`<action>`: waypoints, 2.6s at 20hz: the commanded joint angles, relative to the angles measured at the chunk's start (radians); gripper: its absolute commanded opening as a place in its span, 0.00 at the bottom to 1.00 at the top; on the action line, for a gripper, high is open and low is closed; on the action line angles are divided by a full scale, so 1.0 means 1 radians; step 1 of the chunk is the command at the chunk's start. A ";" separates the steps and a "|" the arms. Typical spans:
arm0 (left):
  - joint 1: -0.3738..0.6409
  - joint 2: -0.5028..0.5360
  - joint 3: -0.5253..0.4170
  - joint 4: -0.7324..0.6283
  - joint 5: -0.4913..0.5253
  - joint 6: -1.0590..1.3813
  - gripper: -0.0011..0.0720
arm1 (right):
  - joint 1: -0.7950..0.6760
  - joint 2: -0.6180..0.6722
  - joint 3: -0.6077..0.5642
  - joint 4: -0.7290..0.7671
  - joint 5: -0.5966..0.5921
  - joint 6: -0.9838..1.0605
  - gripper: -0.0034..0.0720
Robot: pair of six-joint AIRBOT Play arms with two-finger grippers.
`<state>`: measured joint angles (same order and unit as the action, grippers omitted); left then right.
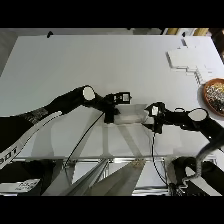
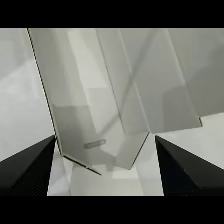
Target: Fold the box and place the chain.
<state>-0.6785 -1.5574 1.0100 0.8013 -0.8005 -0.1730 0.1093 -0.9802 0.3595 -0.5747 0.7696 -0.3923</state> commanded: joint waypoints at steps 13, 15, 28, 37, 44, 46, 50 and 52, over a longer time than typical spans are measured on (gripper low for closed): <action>-0.001 0.000 0.000 0.000 0.000 0.000 0.03 | -0.018 -0.256 0.091 0.040 0.104 -0.065 0.92; -0.001 0.000 0.000 0.000 0.000 0.000 0.03 | -0.018 -0.267 0.091 0.076 0.107 -0.132 0.91; -0.001 0.000 0.000 0.000 0.000 0.000 0.03 | -0.018 -0.303 0.091 0.082 0.133 -0.140 0.76; -0.001 0.000 0.000 0.000 0.000 0.000 0.03 | -0.018 -0.308 0.091 0.074 0.133 -0.140 0.63; -0.001 0.000 0.000 0.000 0.000 0.000 0.03 | -0.017 -0.308 0.091 0.073 0.132 -0.140 0.63; -0.001 0.000 0.000 0.000 0.000 0.000 0.03 | -0.017 -0.308 0.091 0.073 0.132 -0.140 0.63; -0.001 0.000 0.000 0.000 0.000 0.000 0.03 | -0.017 -0.308 0.091 0.056 0.132 -0.140 0.63; -0.001 0.000 0.000 0.000 0.000 0.000 0.03 | -0.017 -0.308 0.091 0.052 0.132 -0.140 0.63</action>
<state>-0.6785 -1.5570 1.0100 0.8013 -0.8017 -0.1734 0.0917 -1.2877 0.4515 -0.5098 0.9012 -0.5323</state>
